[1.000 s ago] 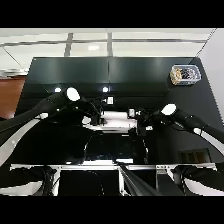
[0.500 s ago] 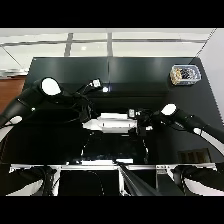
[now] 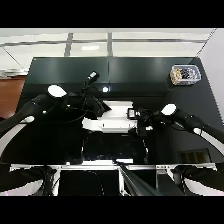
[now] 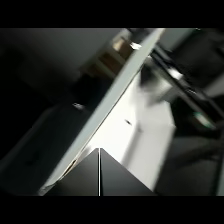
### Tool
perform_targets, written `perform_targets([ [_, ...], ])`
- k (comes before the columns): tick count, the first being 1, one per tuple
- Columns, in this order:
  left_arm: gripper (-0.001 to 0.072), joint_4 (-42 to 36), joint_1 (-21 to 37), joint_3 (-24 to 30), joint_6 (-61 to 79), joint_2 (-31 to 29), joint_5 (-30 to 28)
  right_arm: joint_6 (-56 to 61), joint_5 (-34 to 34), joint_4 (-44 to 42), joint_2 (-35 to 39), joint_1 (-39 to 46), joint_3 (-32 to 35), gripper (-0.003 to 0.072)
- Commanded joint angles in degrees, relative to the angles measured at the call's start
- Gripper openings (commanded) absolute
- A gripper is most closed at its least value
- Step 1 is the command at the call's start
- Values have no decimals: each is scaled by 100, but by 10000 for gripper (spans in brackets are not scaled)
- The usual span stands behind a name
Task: Fold the box and place the chain.
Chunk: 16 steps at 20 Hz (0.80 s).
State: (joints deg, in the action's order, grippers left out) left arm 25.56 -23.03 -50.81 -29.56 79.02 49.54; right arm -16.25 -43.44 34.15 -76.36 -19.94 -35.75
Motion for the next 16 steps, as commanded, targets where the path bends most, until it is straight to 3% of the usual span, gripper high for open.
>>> perform_targets([
  [1,28,149,4,-96,4,595,-310,-2,-2,0,-2,-7,0,417],
  [4,29,566,7,-199,-127,960,306,-4,-2,-2,-2,-7,0,417],
  [8,28,612,26,-227,-125,1078,319,-4,0,0,-2,-7,0,417],
  [10,27,614,136,-367,-136,1054,640,-2,4,-2,-2,-7,0,417],
  [13,26,732,466,-546,-304,619,1169,-2,4,-2,-2,-7,0,417],
  [16,26,1003,892,-245,-210,-267,1246,-2,4,-2,-2,-7,0,417],
])
